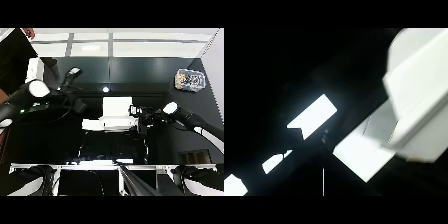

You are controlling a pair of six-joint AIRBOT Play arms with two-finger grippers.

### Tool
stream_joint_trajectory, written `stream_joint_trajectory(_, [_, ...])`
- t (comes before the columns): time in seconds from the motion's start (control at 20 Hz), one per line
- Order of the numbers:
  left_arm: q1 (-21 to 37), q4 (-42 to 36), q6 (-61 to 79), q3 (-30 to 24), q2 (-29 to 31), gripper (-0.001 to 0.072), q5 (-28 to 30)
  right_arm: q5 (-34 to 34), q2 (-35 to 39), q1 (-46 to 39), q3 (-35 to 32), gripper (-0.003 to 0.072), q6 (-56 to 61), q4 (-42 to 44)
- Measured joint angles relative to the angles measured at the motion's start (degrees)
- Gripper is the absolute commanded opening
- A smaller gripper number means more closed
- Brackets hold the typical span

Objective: Fold the box and place the chain.

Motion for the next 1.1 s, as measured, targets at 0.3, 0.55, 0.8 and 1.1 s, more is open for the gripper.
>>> stream_joint_trajectory(0.3, [3.15, -9.46, 37.68, -8.31, 0.76, 0.0720, -5.25, 0.02, 0.00, 0.00, 0.00, 0.0298, -0.02, -0.04])
stream_joint_trajectory(0.55, [-2.51, -12.59, 57.88, -9.62, -3.54, 0.0717, 3.61, 0.04, 0.00, 0.00, 0.00, 0.0298, -0.02, -0.07])
stream_joint_trajectory(0.8, [-3.72, -19.67, 67.14, -9.84, -7.30, 0.0648, 5.86, 0.04, 0.00, 0.00, 0.00, 0.0298, -0.04, -0.07])
stream_joint_trajectory(1.1, [-4.00, -23.69, 69.64, -9.84, -9.01, 0.0396, 4.61, 0.04, 0.00, 0.00, 0.00, 0.0297, -0.04, -0.07])
